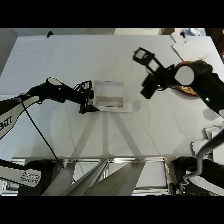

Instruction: Fold the box and place the chain.

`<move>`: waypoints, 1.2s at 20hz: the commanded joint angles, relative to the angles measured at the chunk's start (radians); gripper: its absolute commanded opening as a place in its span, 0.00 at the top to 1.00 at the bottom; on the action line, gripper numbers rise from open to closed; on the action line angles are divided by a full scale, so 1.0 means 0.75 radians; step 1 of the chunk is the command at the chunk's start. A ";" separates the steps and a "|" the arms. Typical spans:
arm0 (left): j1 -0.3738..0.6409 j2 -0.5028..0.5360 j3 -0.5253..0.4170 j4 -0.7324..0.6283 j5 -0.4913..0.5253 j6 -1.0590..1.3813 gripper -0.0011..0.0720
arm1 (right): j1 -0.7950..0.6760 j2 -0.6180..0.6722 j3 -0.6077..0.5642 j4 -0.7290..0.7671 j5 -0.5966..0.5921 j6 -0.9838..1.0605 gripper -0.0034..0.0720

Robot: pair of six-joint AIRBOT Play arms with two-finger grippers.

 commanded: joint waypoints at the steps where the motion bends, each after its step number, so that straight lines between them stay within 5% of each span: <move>1: 0.002 -0.001 0.001 0.000 0.001 0.000 0.46 | -0.080 0.004 -0.170 -0.017 -0.010 0.160 0.94; 5: 0.002 -0.001 0.001 0.000 0.001 -0.001 0.46 | -0.080 -0.061 -0.379 0.267 -0.243 0.210 0.95; 9: 0.002 -0.001 0.001 0.000 0.000 -0.001 0.46 | -0.080 -0.206 -0.387 0.572 -0.333 0.199 0.95; 19: 0.002 -0.001 0.001 0.000 0.001 -0.001 0.46 | -0.003 -0.267 -0.386 1.139 -0.304 -0.075 0.94; 21: 0.002 -0.001 0.001 0.000 0.000 -0.001 0.46 | -0.003 -0.257 -0.386 1.164 -0.321 -0.071 0.80; 24: 0.002 -0.001 0.001 0.000 0.000 -0.001 0.46 | -0.003 -0.229 -0.386 1.164 -0.360 -0.065 0.79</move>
